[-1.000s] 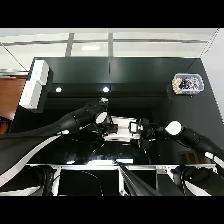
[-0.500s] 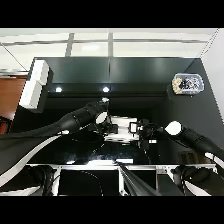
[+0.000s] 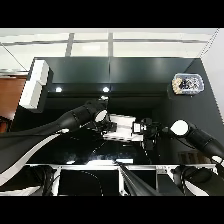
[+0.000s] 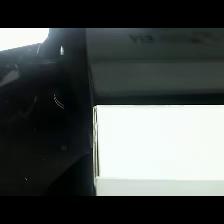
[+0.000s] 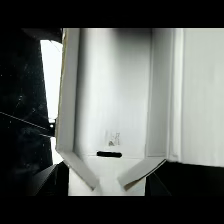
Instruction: Fold the box and place the chain.
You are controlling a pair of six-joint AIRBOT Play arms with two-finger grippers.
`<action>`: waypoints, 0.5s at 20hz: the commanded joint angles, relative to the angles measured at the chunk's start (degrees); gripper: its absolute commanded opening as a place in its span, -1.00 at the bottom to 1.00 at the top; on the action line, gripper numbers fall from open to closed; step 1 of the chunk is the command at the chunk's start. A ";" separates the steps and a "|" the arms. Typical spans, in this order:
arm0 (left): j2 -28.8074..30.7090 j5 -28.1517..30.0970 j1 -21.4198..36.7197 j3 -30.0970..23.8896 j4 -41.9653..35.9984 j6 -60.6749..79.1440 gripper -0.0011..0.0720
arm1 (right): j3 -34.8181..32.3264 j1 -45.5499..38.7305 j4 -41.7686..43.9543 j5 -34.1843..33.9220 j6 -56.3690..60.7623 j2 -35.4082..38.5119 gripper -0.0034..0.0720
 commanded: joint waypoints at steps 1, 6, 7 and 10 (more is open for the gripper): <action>-0.55 -0.09 0.04 0.04 0.44 -0.11 -0.91 | 0.07 -0.17 -1.18 -0.22 0.28 0.44 0.86; -0.83 0.20 -0.09 0.04 0.42 -0.11 -0.90 | 0.04 -0.17 0.83 -0.55 0.28 -0.09 0.85; -0.83 0.31 -0.09 0.04 0.39 -0.11 -0.90 | 0.04 -0.02 1.49 -0.61 0.26 -0.26 0.85; -0.83 0.22 -0.07 0.04 0.17 -0.09 -0.90 | 0.04 -0.02 1.86 -0.96 0.26 -1.07 0.54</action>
